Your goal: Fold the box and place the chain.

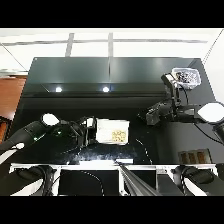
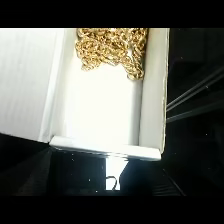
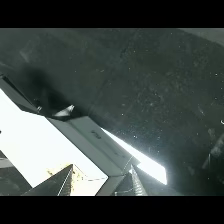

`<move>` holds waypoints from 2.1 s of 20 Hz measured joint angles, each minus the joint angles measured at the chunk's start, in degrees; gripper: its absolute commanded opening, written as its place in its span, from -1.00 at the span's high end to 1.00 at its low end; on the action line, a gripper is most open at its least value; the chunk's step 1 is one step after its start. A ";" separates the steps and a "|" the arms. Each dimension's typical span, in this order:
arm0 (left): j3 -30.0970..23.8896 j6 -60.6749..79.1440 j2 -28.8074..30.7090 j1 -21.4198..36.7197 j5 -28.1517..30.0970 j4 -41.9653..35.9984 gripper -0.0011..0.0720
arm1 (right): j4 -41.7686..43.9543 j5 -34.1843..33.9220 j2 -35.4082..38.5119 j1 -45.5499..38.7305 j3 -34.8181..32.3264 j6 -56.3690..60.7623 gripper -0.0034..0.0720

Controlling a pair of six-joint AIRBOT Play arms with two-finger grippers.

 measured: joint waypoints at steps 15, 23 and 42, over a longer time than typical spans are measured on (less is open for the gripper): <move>0.85 0.07 -1.11 -2.54 0.63 1.14 0.02 | -2.14 -1.46 0.00 0.00 0.00 0.02 -0.97; 0.85 -0.42 -1.11 -2.60 1.22 1.25 0.02 | -0.79 -6.12 -3.67 1.84 4.96 0.20 -0.97; 0.85 -0.52 -1.11 -2.60 1.49 1.27 0.02 | -5.60 5.95 -13.20 15.32 6.84 -27.19 -0.95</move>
